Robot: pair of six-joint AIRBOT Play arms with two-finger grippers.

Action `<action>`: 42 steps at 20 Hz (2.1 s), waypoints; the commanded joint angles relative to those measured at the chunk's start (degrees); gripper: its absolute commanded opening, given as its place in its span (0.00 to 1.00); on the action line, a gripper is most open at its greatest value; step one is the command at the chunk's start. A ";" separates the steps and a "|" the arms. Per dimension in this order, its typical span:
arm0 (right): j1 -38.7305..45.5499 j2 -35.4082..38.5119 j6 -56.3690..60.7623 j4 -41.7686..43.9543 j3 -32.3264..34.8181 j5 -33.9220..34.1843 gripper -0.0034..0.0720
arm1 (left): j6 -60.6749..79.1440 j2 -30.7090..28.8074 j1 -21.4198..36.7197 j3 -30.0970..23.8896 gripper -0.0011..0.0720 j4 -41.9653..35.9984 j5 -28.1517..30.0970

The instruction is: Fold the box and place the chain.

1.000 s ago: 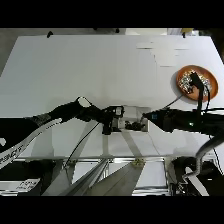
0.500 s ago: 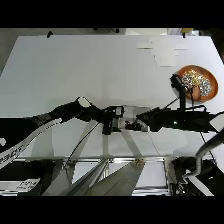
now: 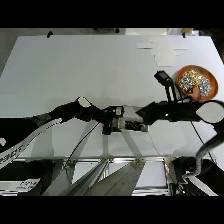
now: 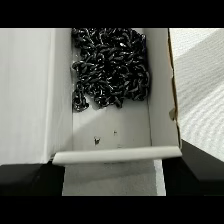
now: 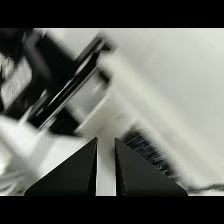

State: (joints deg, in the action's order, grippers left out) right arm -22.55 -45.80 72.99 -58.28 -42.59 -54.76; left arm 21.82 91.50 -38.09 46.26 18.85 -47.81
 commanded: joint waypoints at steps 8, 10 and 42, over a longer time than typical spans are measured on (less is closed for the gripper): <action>15.78 -19.15 11.06 -27.69 -15.32 -9.81 0.07 | 0.00 -0.04 0.02 0.04 0.20 0.02 0.00; 18.23 -23.28 11.15 -27.52 -14.88 -10.47 0.07 | 0.00 -0.04 0.02 0.04 0.20 0.02 0.02; 18.56 -32.02 16.52 -30.01 -5.35 -4.44 0.07 | 0.00 -0.02 0.02 0.04 0.20 0.02 0.00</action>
State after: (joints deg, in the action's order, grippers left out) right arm -4.01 -78.83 89.95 -88.36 -47.97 -57.56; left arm 21.82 91.50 -38.09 46.26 18.85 -47.81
